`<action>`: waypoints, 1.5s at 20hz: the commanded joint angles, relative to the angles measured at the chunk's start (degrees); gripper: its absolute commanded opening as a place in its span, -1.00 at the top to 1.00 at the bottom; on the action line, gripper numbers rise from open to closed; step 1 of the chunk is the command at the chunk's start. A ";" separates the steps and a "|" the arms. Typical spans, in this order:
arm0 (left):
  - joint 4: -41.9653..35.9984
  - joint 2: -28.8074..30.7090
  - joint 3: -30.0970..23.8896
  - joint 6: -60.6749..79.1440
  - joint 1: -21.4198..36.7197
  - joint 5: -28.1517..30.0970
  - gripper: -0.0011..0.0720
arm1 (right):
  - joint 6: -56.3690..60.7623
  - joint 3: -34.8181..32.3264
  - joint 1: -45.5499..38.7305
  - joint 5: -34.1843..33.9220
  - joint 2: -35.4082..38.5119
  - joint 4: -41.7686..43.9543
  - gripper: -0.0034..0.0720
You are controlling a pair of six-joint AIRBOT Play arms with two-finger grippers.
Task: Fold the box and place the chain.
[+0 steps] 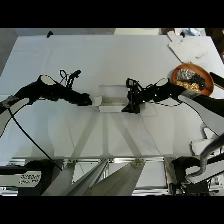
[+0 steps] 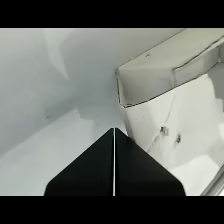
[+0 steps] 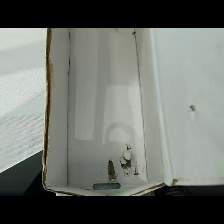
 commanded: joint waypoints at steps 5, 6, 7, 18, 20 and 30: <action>-3.32 2.21 0.02 3.02 0.46 2.29 0.74 | 0.00 0.02 0.02 0.00 0.04 0.02 -0.51; -4.04 2.14 0.02 3.50 0.37 2.38 0.66 | 0.00 0.02 0.02 0.00 0.04 0.00 -0.51; -5.11 1.95 0.02 4.48 0.22 2.19 0.55 | 0.00 0.02 0.02 0.02 0.04 0.02 -0.51; -10.73 -0.24 -0.20 7.80 -0.07 1.88 0.27 | 0.00 0.02 0.02 0.02 0.04 0.00 -0.51; -10.71 -0.24 -0.20 7.98 -0.04 1.75 0.28 | 0.00 0.02 0.02 0.02 0.04 0.00 -0.51; -9.27 -0.13 -0.20 9.20 0.48 -1.18 0.20 | 0.00 0.02 0.02 0.02 0.04 0.02 -0.51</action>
